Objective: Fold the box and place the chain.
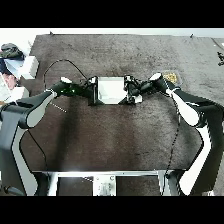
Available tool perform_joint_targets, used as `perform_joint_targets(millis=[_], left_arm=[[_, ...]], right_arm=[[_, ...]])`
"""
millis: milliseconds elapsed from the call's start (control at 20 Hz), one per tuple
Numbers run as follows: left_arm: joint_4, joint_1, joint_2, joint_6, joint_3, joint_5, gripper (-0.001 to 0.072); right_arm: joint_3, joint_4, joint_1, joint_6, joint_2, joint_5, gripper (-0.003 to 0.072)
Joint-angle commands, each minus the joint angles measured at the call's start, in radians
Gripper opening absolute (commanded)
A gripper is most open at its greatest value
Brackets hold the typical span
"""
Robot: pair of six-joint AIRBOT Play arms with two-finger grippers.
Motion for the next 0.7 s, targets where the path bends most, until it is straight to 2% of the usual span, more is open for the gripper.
perform_joint_targets(millis=[0, 150, 200, 250, 650], left_arm=[[0.005, 0.003, 0.0, -0.006, 0.0, 0.006, 0.0704], [0.014, 0.003, 0.0, -0.012, 0.0, 0.006, 0.0693], [0.016, 0.003, 0.0, -0.015, 0.0, 0.008, 0.0497], [0.017, 0.003, 0.0, -0.015, 0.0, 0.008, 0.042], [0.015, 0.003, 0.0, -0.033, 0.0, 0.01, 0.0418]], right_arm=[[0.001, 0.001, 0.001, 0.001, 0.0, -0.001, 0.0335], [0.0, 0.001, 0.001, 0.001, 0.0, -0.001, 0.0336], [0.0, 0.001, 0.001, 0.001, 0.0, -0.001, 0.0335], [0.001, 0.001, 0.001, 0.001, 0.0, -0.001, 0.0335], [0.0, 0.001, 0.001, 0.001, 0.0, -0.001, 0.0336]])
